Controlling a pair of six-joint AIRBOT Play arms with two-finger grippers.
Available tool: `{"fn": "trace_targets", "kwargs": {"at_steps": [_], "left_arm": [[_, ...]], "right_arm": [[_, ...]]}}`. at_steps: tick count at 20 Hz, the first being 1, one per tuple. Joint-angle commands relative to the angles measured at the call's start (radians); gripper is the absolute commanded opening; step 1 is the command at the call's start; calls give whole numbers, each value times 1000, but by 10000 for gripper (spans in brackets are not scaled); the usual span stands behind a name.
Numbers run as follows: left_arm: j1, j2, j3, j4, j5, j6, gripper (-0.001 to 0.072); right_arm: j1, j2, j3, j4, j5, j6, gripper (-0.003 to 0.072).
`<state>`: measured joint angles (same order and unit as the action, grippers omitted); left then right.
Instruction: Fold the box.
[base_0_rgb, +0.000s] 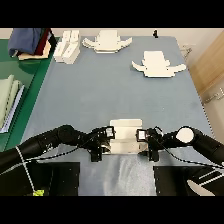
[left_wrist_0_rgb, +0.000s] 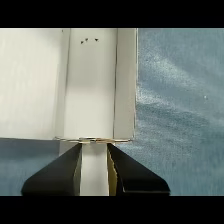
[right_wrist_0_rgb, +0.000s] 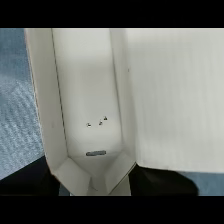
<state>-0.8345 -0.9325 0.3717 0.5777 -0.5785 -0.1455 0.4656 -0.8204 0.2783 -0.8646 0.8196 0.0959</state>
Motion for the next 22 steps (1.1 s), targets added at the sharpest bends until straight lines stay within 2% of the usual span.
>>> {"fn": "trace_targets", "kwargs": {"at_steps": [1,3,10,11,12,13,14,20,21,22], "left_arm": [[-27,-3,1,-29,82,-1,226],[-32,-10,1,-61,120,0,226],[-77,-38,1,-114,146,1,228],[-77,-39,1,-114,145,0,260],[-76,-39,1,-114,145,0,397],[-76,-39,1,-114,144,0,614],[-76,-39,1,-114,140,0,687],[-76,-39,1,-113,134,0,684],[-76,-38,1,-110,131,-5,618],[-75,-38,1,-110,121,-13,327]], "right_arm": [[0,1,1,0,0,0,500],[0,1,1,0,0,0,500],[0,1,1,0,0,0,500],[0,1,1,0,0,0,500],[0,1,1,0,0,0,500],[0,1,1,0,0,0,500],[0,1,1,0,0,0,500],[0,1,1,0,0,0,500],[0,1,1,0,0,0,500],[0,1,1,0,0,0,500]]}}
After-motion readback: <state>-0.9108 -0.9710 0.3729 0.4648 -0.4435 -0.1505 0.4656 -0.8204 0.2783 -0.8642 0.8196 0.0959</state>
